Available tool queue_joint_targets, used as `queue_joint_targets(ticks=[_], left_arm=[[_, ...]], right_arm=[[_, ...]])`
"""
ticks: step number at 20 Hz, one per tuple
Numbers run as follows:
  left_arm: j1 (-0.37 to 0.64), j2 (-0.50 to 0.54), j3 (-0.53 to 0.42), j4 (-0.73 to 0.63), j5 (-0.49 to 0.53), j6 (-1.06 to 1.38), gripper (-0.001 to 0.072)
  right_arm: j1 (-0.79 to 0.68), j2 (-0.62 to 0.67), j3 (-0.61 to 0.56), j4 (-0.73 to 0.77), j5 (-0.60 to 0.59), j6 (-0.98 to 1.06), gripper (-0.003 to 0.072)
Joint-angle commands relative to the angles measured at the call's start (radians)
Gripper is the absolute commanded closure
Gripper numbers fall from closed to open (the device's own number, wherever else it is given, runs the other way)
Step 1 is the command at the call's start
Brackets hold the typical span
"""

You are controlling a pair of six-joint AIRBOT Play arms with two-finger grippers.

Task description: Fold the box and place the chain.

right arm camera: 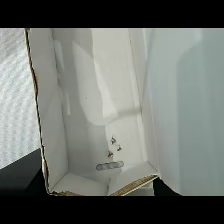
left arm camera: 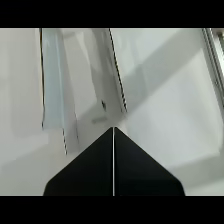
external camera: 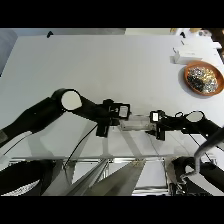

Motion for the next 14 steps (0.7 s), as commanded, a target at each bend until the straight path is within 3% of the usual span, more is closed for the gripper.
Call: queue_joint_targets(ticks=[1, 5, 8, 11, 14], left_arm=[[-0.089, -0.059, 0.001, -0.087, 0.256, -0.030, 0.0703], [-0.088, -0.156, 0.001, -0.179, 0.472, -0.025, 0.0703], [-0.074, -0.211, 0.001, -0.229, 0.563, -0.018, 0.0704], [-0.047, -0.246, 0.001, -0.275, 0.575, -0.019, 0.0704], [-0.020, -0.283, 0.001, -0.304, 0.523, -0.025, 0.0703]], right_arm=[[0.000, 0.000, 0.000, 0.000, 0.001, 0.000, 0.0278], [0.000, 0.000, 0.000, 0.000, 0.001, 0.000, 0.0278], [0.000, 0.000, 0.000, 0.000, 0.001, 0.000, 0.0278], [0.000, 0.000, 0.000, 0.000, 0.001, 0.000, 0.0278], [0.000, 0.000, 0.000, 0.000, 0.001, 0.000, 0.0278]])
